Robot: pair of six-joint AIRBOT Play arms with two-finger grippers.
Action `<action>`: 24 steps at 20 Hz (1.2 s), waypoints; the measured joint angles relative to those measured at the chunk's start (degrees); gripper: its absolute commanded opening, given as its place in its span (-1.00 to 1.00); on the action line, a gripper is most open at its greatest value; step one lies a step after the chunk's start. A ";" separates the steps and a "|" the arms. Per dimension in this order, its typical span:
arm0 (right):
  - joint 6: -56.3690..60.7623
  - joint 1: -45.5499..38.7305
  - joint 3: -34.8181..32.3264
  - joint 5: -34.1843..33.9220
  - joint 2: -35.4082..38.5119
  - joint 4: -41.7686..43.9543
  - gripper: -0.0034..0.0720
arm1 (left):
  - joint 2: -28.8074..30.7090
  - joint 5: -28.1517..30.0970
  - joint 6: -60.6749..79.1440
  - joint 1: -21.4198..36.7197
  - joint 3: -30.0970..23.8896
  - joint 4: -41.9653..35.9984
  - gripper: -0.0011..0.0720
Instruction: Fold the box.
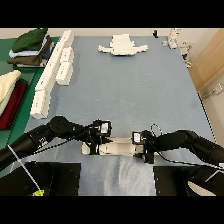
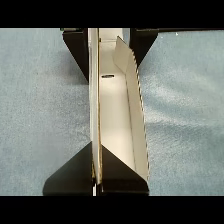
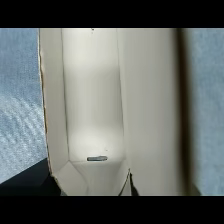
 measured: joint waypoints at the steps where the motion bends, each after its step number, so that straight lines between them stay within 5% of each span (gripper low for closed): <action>1: 0.00 0.00 0.00 -0.02 0.02 -0.02 0.42 | 0.00 -0.02 0.00 0.00 0.00 0.00 -0.94; 11: 0.00 0.00 0.00 -0.02 0.02 -0.04 0.43 | 0.00 0.00 0.04 0.00 0.00 -0.09 -0.93; 12: -0.02 0.00 0.00 -0.02 0.02 -0.04 0.43 | 0.00 0.02 0.04 0.00 0.00 -0.09 -0.65; 13: -0.07 0.00 0.00 -0.02 0.02 -0.11 0.43 | -0.09 0.31 0.07 -0.02 0.00 0.24 -0.06; 14: -0.07 0.00 -0.02 -0.02 0.02 -0.13 0.43 | -0.22 -0.17 0.11 0.00 -0.11 1.29 0.04; 20: -0.04 0.00 0.00 -0.02 0.02 -0.11 0.43 | 1.22 1.97 -5.01 0.42 0.15 1.57 0.05; 24: -0.04 0.00 0.00 -0.02 0.02 -0.09 0.43 | 6.88 -2.49 -23.47 2.80 0.46 12.68 -0.04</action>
